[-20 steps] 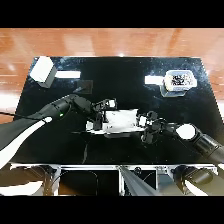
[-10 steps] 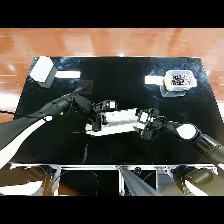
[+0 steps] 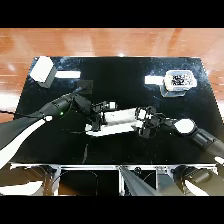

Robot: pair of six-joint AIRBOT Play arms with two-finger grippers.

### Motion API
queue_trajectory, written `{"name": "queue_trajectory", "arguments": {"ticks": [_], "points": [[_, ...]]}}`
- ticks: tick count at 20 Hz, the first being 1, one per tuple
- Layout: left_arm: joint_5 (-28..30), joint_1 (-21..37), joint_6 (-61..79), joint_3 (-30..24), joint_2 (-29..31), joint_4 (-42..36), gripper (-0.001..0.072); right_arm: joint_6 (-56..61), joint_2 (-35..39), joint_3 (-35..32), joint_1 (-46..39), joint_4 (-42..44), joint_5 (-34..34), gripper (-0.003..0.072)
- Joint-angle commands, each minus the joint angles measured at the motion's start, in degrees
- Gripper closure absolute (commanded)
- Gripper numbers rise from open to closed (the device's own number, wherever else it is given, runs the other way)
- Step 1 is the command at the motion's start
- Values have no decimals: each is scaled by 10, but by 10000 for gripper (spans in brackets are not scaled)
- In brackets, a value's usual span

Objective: Fold the box and place the chain.

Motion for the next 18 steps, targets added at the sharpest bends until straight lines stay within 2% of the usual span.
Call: {"name": "queue_trajectory", "arguments": {"ticks": [1,6,11,18], "points": [[1,0,0,0,0,0,694,-18,-34,30,-35,4,44,-22],[1,0,0,1,0,0,694,-33,-60,31,-51,15,108,-22],[-2,0,0,1,0,0,694,-48,-92,32,-5,15,108,-21],[-12,0,-1,2,0,0,694,-48,-95,31,0,13,123,-21]]}}
